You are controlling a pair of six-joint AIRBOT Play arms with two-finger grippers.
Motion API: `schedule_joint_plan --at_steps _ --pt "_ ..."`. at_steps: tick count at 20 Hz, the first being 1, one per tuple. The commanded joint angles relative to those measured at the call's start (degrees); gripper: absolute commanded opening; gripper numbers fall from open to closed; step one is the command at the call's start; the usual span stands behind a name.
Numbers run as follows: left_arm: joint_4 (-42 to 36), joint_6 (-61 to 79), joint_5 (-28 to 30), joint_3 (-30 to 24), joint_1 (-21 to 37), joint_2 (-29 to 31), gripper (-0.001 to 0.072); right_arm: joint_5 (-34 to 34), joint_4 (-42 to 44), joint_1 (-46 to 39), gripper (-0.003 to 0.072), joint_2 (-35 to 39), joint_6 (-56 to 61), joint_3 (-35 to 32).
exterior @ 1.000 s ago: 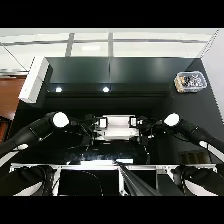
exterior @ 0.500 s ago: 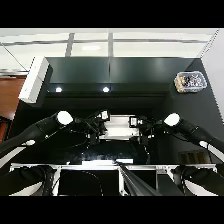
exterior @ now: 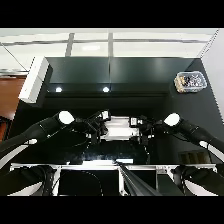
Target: Fold the box and place the chain.
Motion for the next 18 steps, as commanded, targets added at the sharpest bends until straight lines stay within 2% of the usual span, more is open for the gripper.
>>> schedule_joint_plan --at_steps 1,3,6,8,10,13,14,16,18 --pt "1.0 0.0 0.0 0.0 0.5 0.9 0.0028 -0.2 0.1 0.0 0.0202 0.0 0.2 0.0" --pt "4.6 -6.5 0.0 0.4 2.5 4.1 0.0027 -0.2 0.1 0.0 0.0202 0.0 0.2 0.0" --pt "15.9 -28.5 -0.7 0.6 9.3 11.7 0.0027 -0.2 0.1 0.0 0.0202 0.0 0.2 0.0" --pt "26.1 -41.4 -3.9 0.5 16.3 15.6 0.0027 -0.5 0.1 0.0 0.0202 0.0 0.4 0.0" --pt "29.4 -56.5 -8.8 0.5 25.0 16.5 0.0027 -0.5 0.2 0.0 0.0202 0.0 0.4 0.0" --pt "28.2 -86.1 -14.2 -3.0 35.3 13.9 0.0028 -0.5 0.2 0.0 0.0202 0.0 0.4 0.0" --pt "25.6 -88.2 -15.0 -4.8 37.6 12.2 0.0029 -0.5 0.2 0.0 0.0203 0.0 0.4 0.0" --pt "16.1 -79.3 -17.8 -7.5 39.3 7.9 0.0029 -0.5 0.1 0.0 0.0202 0.0 0.4 0.0" --pt "7.1 -68.1 -20.9 -8.1 37.3 3.6 0.0027 -0.5 0.1 0.0 0.0202 0.0 0.4 0.0"
